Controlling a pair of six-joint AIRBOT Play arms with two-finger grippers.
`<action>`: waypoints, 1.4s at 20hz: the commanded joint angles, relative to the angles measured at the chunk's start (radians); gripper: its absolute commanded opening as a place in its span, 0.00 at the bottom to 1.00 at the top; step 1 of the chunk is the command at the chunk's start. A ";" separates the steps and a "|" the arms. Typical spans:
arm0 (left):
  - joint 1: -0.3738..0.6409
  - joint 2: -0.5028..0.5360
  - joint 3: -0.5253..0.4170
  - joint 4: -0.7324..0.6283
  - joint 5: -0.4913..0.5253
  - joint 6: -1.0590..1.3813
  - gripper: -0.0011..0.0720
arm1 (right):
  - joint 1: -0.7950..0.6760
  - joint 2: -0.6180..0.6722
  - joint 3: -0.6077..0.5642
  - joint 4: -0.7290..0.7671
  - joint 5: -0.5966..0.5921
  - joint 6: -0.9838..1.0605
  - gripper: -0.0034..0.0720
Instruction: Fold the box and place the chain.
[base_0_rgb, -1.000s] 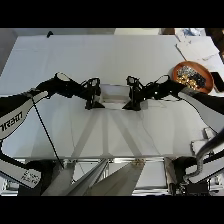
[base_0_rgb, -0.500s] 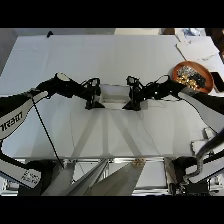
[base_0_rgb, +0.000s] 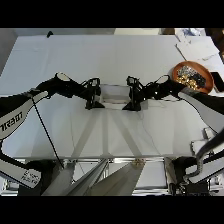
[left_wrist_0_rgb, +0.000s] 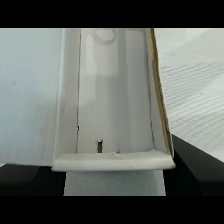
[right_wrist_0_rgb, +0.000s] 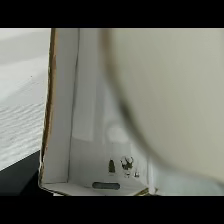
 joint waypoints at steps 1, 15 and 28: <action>0.000 0.000 0.001 0.000 -0.002 -0.001 0.32 | -0.007 0.007 0.001 -0.005 -0.004 0.000 0.87; 0.000 0.000 0.001 -0.003 0.001 -0.002 0.32 | -0.159 0.327 0.001 -0.201 0.156 0.220 0.09; 0.000 0.000 0.001 -0.006 0.004 -0.005 0.32 | 0.007 0.210 0.001 0.157 -0.319 0.345 0.05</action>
